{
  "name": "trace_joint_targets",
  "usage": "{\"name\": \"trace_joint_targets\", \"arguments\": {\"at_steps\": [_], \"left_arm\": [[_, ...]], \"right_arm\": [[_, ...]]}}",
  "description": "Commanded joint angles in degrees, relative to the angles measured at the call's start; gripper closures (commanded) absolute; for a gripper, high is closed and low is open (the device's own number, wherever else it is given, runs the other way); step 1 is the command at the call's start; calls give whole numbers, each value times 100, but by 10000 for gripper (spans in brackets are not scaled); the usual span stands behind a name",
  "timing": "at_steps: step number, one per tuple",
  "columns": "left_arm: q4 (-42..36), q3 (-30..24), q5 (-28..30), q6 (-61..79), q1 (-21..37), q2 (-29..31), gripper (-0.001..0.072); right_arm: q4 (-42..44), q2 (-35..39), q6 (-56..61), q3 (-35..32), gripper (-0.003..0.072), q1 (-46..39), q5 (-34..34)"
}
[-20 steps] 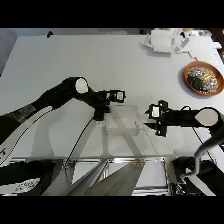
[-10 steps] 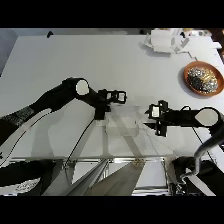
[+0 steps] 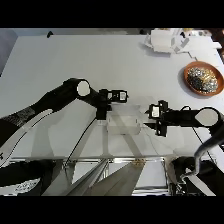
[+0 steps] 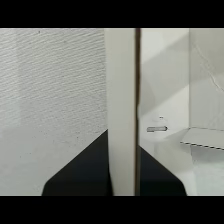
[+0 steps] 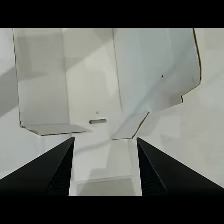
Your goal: Fold the box and place the chain.
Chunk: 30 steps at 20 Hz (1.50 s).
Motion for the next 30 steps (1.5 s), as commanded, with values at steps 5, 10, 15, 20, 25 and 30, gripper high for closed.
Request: {"name": "trace_joint_targets", "arguments": {"at_steps": [5, 10, 15, 20, 25, 30], "left_arm": [[44, 2, 7, -26, -4, -127, 703], [107, 2, -22, -26, -4, -127, 701], [105, 2, -26, -24, -4, -127, 695], [81, 2, -42, -24, -4, -127, 695], [81, 2, -39, -24, -4, -127, 695], [81, 2, -42, -24, -4, -127, 695]], "right_arm": [[-11, -4, -17, -2, 284, 7, 0], [-11, -4, -17, -2, 284, 4, 0], [-11, -4, -15, -2, 284, 4, 2], [-7, -4, -2, -2, 284, 7, 31], [20, -4, -4, -2, 389, 7, 404], [57, -4, -63, -2, 668, 153, 614]]}}
